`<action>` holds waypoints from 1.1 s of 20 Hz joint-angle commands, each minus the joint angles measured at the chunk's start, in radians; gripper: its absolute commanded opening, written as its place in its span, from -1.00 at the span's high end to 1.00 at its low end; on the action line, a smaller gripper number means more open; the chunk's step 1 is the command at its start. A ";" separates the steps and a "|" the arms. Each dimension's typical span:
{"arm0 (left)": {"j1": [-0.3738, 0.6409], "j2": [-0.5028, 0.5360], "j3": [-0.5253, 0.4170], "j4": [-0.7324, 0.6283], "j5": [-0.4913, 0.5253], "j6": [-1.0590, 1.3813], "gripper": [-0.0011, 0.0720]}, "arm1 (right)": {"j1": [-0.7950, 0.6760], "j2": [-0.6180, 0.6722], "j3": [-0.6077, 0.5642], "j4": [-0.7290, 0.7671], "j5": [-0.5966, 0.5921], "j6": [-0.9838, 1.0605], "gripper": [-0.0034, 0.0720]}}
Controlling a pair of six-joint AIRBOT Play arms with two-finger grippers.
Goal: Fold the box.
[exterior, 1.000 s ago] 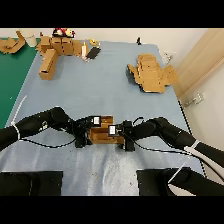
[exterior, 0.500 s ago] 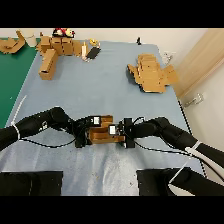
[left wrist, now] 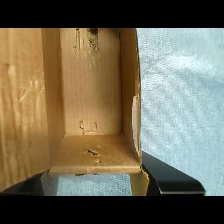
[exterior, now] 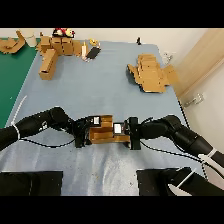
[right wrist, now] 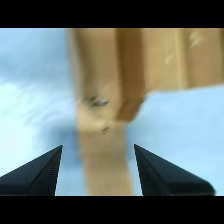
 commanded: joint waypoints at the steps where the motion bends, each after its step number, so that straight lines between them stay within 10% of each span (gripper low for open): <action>1: 0.000 0.000 0.000 -0.002 0.000 -0.001 0.04 | -0.003 0.022 0.003 0.050 -0.140 0.064 -0.98; 7: 0.000 0.000 0.000 -0.002 0.000 -0.002 0.04 | -0.003 0.050 0.003 0.222 -0.203 0.503 -0.97; 13: 0.000 0.000 0.000 -0.002 0.000 -0.002 0.04 | 0.005 0.052 0.003 0.258 -0.242 1.399 -0.96; 22: 0.000 0.000 0.000 -0.002 0.000 -0.001 0.04 | 0.005 0.048 0.002 0.281 -0.192 1.510 -0.96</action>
